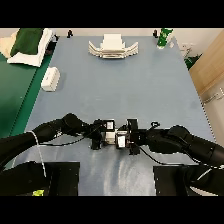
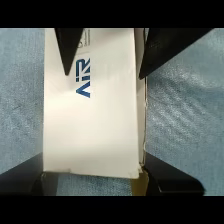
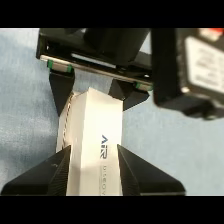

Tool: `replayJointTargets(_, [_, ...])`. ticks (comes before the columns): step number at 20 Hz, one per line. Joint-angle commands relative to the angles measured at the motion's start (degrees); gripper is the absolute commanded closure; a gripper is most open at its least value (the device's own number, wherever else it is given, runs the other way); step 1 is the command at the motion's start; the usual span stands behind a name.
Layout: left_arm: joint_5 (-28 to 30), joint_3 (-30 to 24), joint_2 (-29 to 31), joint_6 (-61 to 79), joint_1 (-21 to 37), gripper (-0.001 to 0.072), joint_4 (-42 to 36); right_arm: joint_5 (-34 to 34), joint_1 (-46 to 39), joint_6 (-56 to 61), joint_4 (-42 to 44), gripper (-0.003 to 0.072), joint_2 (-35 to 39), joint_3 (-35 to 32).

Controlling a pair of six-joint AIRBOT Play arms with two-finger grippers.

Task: Fold the box.

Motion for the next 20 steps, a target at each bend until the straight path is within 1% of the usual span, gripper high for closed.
replayJointTargets(1, [0.07,0.02,0.00,-0.04,0.00,0.0240,0.02,0.04,-0.04,0.81,0.52,0.0217,3.30,0.07])
replayJointTargets(3, [0.07,0.02,0.00,-0.04,0.02,0.0240,0.02,-0.35,-0.04,5.07,0.57,0.0220,5.40,0.02])
replayJointTargets(4, [0.07,0.02,0.00,-0.04,0.02,0.0240,0.02,-0.46,-0.04,8.70,0.70,0.0252,6.25,-0.15])
replayJointTargets(5, [0.07,0.02,0.00,-0.04,0.02,0.0240,0.02,-0.39,-0.04,14.71,0.70,0.0352,6.93,-0.50])
replayJointTargets(6, [0.07,0.02,0.00,-0.04,0.00,0.0240,0.02,0.09,-0.04,21.20,0.96,0.0502,7.23,-1.18])
replayJointTargets(7, [0.07,0.02,0.00,-0.04,0.02,0.0240,0.02,1.11,-0.04,26.23,2.23,0.0631,7.23,-2.12])
replayJointTargets(8, [0.07,0.02,0.00,-0.04,0.02,0.0240,0.02,3.15,-0.02,29.77,4.66,0.0684,7.23,-3.54])
replayJointTargets(10, [0.07,0.02,0.00,-0.04,0.02,0.0240,0.02,11.91,0.20,31.06,14.47,0.0685,7.96,-8.15])
replayJointTargets(11, [0.07,0.02,0.00,-0.04,0.02,0.0240,0.00,16.65,1.29,31.98,16.81,0.0685,8.41,-10.14])
replayJointTargets(12, [0.07,0.02,0.00,-0.04,0.02,0.0240,0.02,21.59,2.95,35.23,16.74,0.0685,8.85,-11.96])
replayJointTargets(14, [0.07,0.02,0.00,-0.04,0.02,0.0240,0.02,28.35,5.70,40.81,16.44,0.0684,9.03,-14.36])
replayJointTargets(16, [0.07,0.02,0.00,-0.04,0.02,0.0240,0.00,32.11,7.89,44.02,16.04,0.0685,8.57,-16.02])
replayJointTargets(20, [0.09,0.02,0.00,-0.04,0.02,0.0240,0.02,34.45,9.51,45.90,15.41,0.0685,5.64,-17.68])
